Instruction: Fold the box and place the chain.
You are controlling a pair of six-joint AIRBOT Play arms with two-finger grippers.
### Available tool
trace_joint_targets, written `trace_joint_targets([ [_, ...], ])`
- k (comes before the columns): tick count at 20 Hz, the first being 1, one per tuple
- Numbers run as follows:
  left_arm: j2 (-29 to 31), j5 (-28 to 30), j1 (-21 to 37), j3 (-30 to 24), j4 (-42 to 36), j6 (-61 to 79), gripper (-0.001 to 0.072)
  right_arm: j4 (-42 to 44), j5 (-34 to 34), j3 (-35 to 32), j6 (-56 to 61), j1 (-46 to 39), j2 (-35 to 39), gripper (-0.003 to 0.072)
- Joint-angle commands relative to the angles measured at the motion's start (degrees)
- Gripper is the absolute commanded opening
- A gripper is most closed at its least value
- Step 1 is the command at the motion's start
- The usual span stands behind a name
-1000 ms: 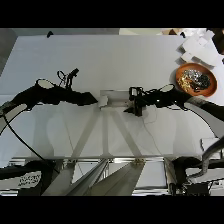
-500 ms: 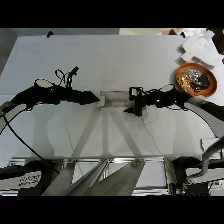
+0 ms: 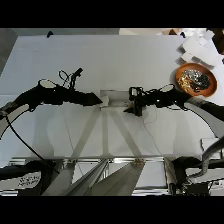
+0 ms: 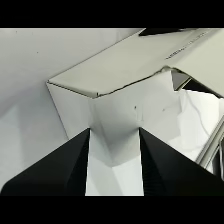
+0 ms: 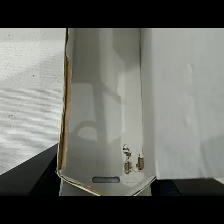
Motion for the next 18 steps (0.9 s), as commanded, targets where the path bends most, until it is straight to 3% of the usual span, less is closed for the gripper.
trace_joint_targets([
  [1, -0.1, 3.0, -1.6, 0.0, 0.3, 0.0, 0.0354, 0.0, 0.0, 0.0, 0.0, 0.0, 0.0, 0.0371],
  [5, -0.1, 5.0, -2.8, 0.0, 0.7, 0.0, 0.0355, 0.0, 0.0, 0.0, 0.0, 0.0, 0.0, 0.0371],
  [10, -0.1, 6.5, -2.8, 0.0, 7.3, -0.7, 0.0356, 0.0, 0.0, 0.0, 0.0, 0.0, 0.0, 0.0371],
  [18, -0.1, 9.8, -2.8, 0.0, 6.4, -0.7, 0.0356, 0.0, 0.0, 0.0, 0.0, 0.0, 0.0, 0.0371],
])
